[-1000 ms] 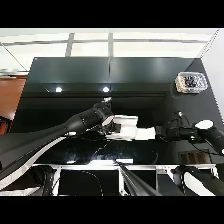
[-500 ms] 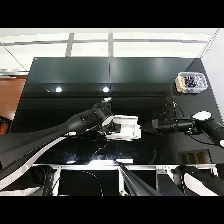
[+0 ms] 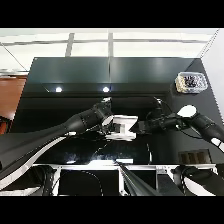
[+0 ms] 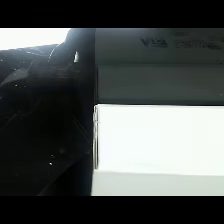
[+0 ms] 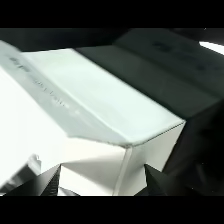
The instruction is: Fold the box and place the chain.
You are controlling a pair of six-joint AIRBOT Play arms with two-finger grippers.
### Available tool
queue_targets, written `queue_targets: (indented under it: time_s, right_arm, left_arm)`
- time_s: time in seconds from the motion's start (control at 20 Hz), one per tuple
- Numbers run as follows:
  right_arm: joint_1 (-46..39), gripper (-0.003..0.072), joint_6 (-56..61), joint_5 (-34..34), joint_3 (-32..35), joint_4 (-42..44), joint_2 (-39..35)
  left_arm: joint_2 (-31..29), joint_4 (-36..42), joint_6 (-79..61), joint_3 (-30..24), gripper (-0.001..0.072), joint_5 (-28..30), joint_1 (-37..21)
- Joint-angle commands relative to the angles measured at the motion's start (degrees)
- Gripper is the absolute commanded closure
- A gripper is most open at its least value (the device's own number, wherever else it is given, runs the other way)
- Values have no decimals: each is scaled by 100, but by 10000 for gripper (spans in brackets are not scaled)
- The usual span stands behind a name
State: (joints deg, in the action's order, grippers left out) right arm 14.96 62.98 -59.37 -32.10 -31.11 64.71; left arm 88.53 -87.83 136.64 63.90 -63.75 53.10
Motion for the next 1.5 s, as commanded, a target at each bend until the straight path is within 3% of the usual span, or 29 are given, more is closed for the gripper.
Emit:
queue_targets:
  time_s: [0.0, 0.15, 0.25, 0.4, 0.7, 0.75, 0.8, 1.3, 1.35, 1.45]
  right_arm:
    - [833, 89, 1606, 525, -494, -1355, 2]
    - [1311, 91, 2785, 546, -802, -2588, 4]
    - [1488, 198, 3075, 560, -876, -2935, 4]
    - [1628, 199, 3318, 562, -892, -2986, 94]
    - [2144, 203, 4566, 79, -1547, -4210, 750]
    - [2223, 350, 4666, -48, -1665, -4336, 822]
    - [2293, 375, 4809, -136, -1749, -4457, 868]
    - [2459, 383, 5980, -372, -1794, -4636, 1102]
    - [2461, 453, 5984, -372, -1794, -4531, 1161]
    - [2461, 465, 5989, -251, -1794, -4330, 1217]
  left_arm:
    - [4, 2, -2, 2, 678, 15, -2]
    - [4, 2, -2, 2, 678, 13, -2]
    - [4, 2, 0, 2, 678, 13, -2]
    - [4, 2, -2, 2, 678, 13, -2]
    - [4, 2, 0, 2, 678, 4, -2]
    - [4, 2, 0, 2, 678, 4, -2]
    - [4, 2, 0, 2, 678, 4, -2]
    - [4, 2, 0, 2, 678, 2, -2]
    - [4, 4, -2, 2, 678, 2, -2]
    - [4, 2, 0, 2, 678, 2, -2]
